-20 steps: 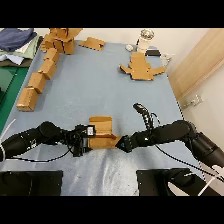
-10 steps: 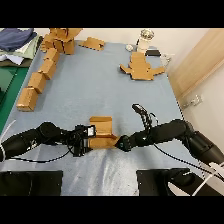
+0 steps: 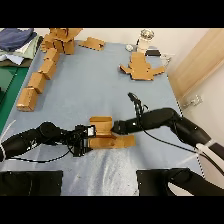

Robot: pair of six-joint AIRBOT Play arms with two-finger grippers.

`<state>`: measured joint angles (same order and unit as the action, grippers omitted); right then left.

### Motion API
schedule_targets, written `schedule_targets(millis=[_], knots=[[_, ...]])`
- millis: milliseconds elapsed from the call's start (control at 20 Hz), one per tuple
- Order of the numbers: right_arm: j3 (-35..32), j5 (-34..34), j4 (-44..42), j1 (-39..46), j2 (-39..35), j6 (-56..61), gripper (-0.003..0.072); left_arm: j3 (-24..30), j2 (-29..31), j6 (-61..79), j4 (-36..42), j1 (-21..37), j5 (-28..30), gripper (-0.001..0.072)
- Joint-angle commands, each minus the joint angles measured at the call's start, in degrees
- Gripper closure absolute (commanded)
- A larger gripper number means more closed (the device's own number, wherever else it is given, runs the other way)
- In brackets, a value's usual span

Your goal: Fold the box.

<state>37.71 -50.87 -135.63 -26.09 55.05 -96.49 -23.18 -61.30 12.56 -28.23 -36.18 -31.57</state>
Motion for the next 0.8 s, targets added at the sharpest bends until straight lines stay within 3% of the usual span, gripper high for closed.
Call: schedule_targets(millis=[0, 300, 750], knots=[[7.7, 2.4, -0.2, 0.0, 7.4, -4.6, 0.0682, 0.0, 0.0, 0.0, 0.0, 0.0, -0.1, 0.0321], [11.3, 1.6, 0.0, 0.0, 19.1, -9.9, 0.0683, 0.0, 0.0, 0.0, 0.0, 0.0, 0.0, 0.0321], [11.1, 0.3, 1.0, -0.1, 25.7, -13.2, 0.0683, 0.0, 0.0, 0.0, 0.0, 0.0, 0.0, 0.0320]])
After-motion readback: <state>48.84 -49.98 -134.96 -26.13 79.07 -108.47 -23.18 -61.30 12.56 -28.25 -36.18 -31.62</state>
